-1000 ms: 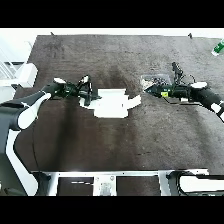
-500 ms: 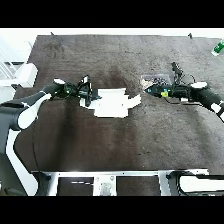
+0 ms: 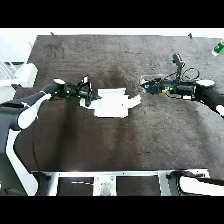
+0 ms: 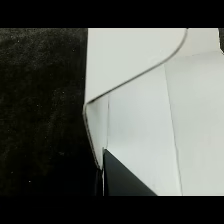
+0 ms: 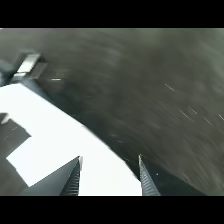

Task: Fold the box and place the chain.

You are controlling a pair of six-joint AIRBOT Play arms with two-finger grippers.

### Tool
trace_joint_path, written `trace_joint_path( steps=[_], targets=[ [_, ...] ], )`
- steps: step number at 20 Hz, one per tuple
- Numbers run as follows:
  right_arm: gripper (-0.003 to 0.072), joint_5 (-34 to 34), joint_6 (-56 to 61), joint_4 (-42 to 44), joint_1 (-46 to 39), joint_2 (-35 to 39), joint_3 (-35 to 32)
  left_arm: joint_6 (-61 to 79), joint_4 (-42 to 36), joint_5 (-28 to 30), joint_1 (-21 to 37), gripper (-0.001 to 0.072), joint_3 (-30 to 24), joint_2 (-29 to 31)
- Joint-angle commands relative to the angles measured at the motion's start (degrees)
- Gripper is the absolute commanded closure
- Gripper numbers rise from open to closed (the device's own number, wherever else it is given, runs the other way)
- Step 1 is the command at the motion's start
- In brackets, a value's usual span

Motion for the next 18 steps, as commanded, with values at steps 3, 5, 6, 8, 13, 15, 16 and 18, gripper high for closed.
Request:
trace_joint_path(
  steps=[3,5,6,8,13,15,16,18],
  targets=[
    [0.0211,1.66,-14.36,-8.35,7.26,5.16,-3.23,-0.02,-0.02,0.11,0.02,0.0689,-0.02,-0.02],
    [0.0211,-2.49,-14.36,-18.38,12.28,5.09,-4.28,-0.02,-0.02,0.11,0.02,0.0688,-0.02,-0.02],
    [0.0206,-4.26,-14.36,-22.38,14.88,4.94,-4.98,0.0,-0.02,0.09,0.02,0.0688,-0.02,-0.02],
    [0.0112,-8.15,-14.34,-28.11,20.13,4.33,-6.58,0.0,-0.07,0.09,0.02,0.0689,-0.02,-0.02],
    [0.0113,-14.36,-14.34,-32.74,26.53,3.23,-9.4,-0.02,-0.07,0.09,0.02,0.0688,-0.02,-0.02],
    [0.0113,-14.53,-14.32,-32.7,27.41,1.7,-9.4,-0.02,-0.07,0.09,0.02,0.0689,-0.02,-0.02],
    [0.0113,-14.82,-14.34,-32.72,27.93,0.9,-9.4,0.0,-0.07,0.04,0.02,0.0689,-0.02,-0.02],
    [0.0114,-15.28,-14.34,-32.74,28.85,-0.35,-9.4,-0.02,-0.07,0.09,0.02,0.0688,-0.02,-0.02]
  ],
)
